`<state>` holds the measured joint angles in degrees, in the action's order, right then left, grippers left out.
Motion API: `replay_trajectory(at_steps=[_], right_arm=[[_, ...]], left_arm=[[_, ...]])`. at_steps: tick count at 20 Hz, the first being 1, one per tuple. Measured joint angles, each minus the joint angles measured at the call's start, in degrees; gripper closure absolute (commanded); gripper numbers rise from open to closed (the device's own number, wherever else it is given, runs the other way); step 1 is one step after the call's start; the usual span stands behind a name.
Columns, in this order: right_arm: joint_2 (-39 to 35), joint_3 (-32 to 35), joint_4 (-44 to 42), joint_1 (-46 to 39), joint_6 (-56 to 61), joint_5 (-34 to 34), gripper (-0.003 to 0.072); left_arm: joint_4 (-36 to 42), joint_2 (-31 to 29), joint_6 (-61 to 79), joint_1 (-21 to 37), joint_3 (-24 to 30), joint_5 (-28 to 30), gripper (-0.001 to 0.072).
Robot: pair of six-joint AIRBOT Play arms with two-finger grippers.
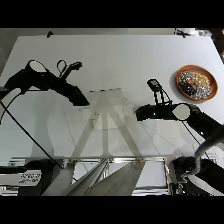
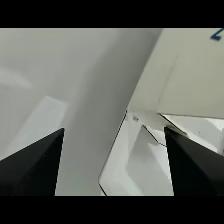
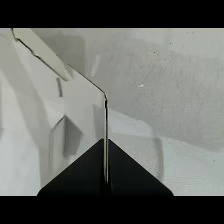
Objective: Fold the box and place the chain.
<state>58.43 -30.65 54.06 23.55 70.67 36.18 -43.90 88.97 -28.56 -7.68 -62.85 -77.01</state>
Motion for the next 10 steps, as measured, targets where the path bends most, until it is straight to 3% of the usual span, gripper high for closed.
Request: replay_trajectory(at_steps=[5,10], right_arm=[[0.0,0.0,0.0,0.0,0.0,0.2,0.0678],[0.0,0.0,-0.1,0.0,0.0,0.2,0.0678]], left_arm=[[4.9,0.2,7.2,-3.8,0.1,3.7,0.0013],[5.5,0.1,9.6,-1.8,0.1,3.0,0.0013]])
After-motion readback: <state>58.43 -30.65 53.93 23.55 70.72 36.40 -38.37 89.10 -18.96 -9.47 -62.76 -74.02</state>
